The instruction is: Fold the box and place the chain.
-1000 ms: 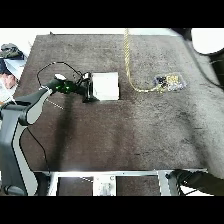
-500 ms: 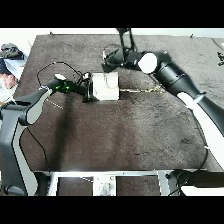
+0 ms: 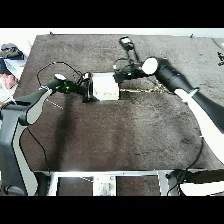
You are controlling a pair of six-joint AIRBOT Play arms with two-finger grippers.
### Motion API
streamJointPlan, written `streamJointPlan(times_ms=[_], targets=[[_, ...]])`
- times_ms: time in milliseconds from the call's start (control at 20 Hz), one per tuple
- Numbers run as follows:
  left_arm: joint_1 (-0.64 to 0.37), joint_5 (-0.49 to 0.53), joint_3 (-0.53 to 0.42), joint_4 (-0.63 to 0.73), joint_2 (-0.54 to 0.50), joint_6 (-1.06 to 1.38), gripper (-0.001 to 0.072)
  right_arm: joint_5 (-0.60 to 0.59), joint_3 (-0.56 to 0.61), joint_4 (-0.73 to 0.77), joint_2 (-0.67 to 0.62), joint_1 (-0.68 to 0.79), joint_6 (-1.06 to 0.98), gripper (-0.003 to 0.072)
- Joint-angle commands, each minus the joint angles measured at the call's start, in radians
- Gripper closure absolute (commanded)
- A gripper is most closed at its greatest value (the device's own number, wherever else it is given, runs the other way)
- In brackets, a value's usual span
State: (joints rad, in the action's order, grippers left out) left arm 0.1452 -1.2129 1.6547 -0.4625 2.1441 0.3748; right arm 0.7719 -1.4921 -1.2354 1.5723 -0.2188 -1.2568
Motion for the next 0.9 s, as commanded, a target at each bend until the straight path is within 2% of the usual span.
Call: streamJointPlan(times_ms=[0, 200, 400, 650, 850], targets=[[-0.001, 0.0, 0.0, 0.0, 0.0, 0.0, 0.0345, 0.085, 0.12, 0.0, -0.111, 0.129, -0.023, 0.0314], [0.0, 0.0, 0.0, 0.0, 0.0, 0.0, 0.0345, -0.053, 0.422, 0.002, -0.289, 0.309, -0.15, 0.0312], [0.0, 0.0, 0.0, 0.0, 0.0, 0.0, 0.0345, -0.318, 0.61, 0.004, -0.276, 0.384, -0.294, 0.0296], [0.0, 0.0, 0.0, 0.0, 0.0, 0.0, 0.0345, -0.549, 0.634, 0.153, -0.147, 0.365, -0.315, 0.0295], [0.0, 0.0, 0.0, 0.0, 0.0, 0.0, 0.0345, -0.665, 0.632, 0.23, -0.064, 0.344, -0.315, 0.0295]])
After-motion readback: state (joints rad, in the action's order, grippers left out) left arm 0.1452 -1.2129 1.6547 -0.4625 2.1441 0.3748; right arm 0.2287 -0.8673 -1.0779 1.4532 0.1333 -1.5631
